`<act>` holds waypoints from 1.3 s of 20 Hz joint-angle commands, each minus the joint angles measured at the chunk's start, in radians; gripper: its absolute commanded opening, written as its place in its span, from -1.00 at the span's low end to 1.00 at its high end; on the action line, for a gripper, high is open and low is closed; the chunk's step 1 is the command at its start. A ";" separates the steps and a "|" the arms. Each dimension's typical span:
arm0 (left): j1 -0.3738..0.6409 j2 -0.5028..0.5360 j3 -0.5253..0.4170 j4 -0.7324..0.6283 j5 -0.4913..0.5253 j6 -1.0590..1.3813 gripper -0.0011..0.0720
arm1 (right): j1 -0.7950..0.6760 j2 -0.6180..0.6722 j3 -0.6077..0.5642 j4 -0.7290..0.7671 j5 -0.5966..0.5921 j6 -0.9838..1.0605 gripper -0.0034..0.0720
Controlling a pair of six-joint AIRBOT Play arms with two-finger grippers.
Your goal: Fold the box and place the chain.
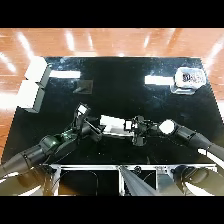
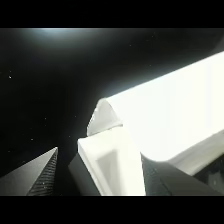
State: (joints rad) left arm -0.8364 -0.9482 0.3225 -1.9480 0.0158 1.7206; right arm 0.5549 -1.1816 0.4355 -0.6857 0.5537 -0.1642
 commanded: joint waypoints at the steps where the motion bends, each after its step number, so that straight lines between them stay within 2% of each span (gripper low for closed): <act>1: 0.002 -0.075 0.061 -0.032 0.018 -0.006 0.70 | 0.000 0.001 0.000 0.001 0.000 0.000 0.76; 5: 0.006 -0.157 0.137 -0.031 0.131 -0.050 0.70 | 0.000 0.001 0.000 0.001 0.000 0.004 0.76; 11: 0.020 -0.173 0.170 -0.027 0.161 -0.103 0.70 | 0.000 0.001 0.000 0.001 0.000 0.004 0.76; 14: 0.058 -0.173 0.183 -0.027 0.304 -0.201 0.70 | 0.000 0.001 0.000 0.000 0.000 0.004 0.76; 16: 0.077 -0.174 0.234 -0.026 0.429 -0.243 0.70 | 0.000 0.001 0.000 0.001 0.000 0.004 0.76; 18: 0.080 -0.184 0.302 -0.022 0.499 -0.268 0.70 | 0.000 0.001 0.000 0.001 0.000 0.004 0.76; 23: 0.079 -0.302 0.481 0.145 0.681 -0.445 0.70 | 0.000 0.001 0.000 0.001 -0.001 0.004 0.76; 26: 0.079 -0.366 0.556 0.164 0.795 -0.455 0.70 | 0.000 0.001 0.000 0.001 -0.001 0.004 0.76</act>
